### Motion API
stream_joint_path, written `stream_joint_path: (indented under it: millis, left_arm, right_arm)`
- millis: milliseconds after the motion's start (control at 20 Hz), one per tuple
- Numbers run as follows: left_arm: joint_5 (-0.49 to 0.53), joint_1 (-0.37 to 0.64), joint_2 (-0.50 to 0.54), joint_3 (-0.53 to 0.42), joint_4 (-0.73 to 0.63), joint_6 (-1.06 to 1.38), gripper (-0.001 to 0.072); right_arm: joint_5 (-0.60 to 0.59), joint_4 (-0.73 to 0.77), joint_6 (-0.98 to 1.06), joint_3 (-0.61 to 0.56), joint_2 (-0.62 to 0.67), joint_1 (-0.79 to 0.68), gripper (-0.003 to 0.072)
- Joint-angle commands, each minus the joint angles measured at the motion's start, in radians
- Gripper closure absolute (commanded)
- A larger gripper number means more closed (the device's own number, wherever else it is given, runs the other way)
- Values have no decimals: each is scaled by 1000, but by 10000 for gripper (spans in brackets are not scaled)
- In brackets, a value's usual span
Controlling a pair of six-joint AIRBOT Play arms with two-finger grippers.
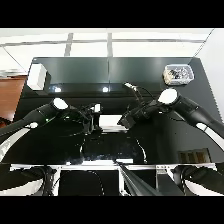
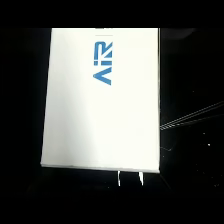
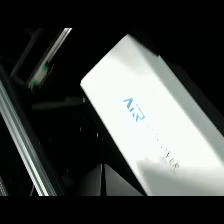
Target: Fold the box and place the chain.
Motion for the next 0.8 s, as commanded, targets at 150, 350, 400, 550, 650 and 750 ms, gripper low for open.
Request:
stream_joint_path:
  millis: [150,350,400,550,650,750]
  left_arm:
    - [2,0,-1,0,0,0,246]
    - [2,0,-1,0,0,-1,246]
    - [2,0,-1,0,0,0,246]
    - [-2,0,-1,1,0,-11,246]
    - [-3,1,3,1,2,-11,242]
    - [-11,1,22,8,26,-27,-11]
  right_arm:
    - [-138,-15,89,-34,-117,-3,672]
    - [-112,-13,96,-35,-116,-3,672]
    - [-100,-12,96,-35,-116,-3,672]
    - [-21,-14,86,-35,-66,-46,672]
    - [76,-27,82,-35,19,-132,672]
    - [169,-78,87,-35,112,-237,672]
